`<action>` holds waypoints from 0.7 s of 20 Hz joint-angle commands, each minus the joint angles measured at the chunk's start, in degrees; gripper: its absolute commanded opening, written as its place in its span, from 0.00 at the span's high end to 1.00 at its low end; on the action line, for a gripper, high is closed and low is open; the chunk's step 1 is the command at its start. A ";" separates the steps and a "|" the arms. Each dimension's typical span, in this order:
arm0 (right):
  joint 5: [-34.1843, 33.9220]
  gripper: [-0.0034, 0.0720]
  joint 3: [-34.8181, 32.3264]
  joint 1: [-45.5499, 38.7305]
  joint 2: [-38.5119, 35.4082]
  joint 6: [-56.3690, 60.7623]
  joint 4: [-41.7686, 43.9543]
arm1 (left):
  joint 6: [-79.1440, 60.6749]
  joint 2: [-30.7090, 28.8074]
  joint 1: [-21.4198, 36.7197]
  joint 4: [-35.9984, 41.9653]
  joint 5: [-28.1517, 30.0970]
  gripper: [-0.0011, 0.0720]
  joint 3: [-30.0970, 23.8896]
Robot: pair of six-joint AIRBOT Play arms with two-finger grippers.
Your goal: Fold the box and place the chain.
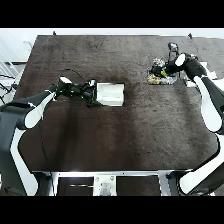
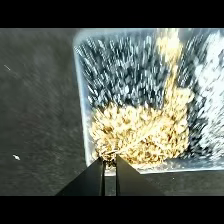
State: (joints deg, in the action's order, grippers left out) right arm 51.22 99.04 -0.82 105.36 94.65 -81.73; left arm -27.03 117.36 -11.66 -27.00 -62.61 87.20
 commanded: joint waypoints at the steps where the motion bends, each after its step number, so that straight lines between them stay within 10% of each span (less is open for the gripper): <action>1: -0.20 0.93 0.07 0.04 -4.42 -0.94 -0.42 | 0.00 0.02 0.07 0.00 0.04 0.37 0.00; 14: -0.26 0.93 0.07 3.58 -29.51 -10.86 -3.19 | 0.00 0.02 0.07 0.00 0.17 0.37 0.00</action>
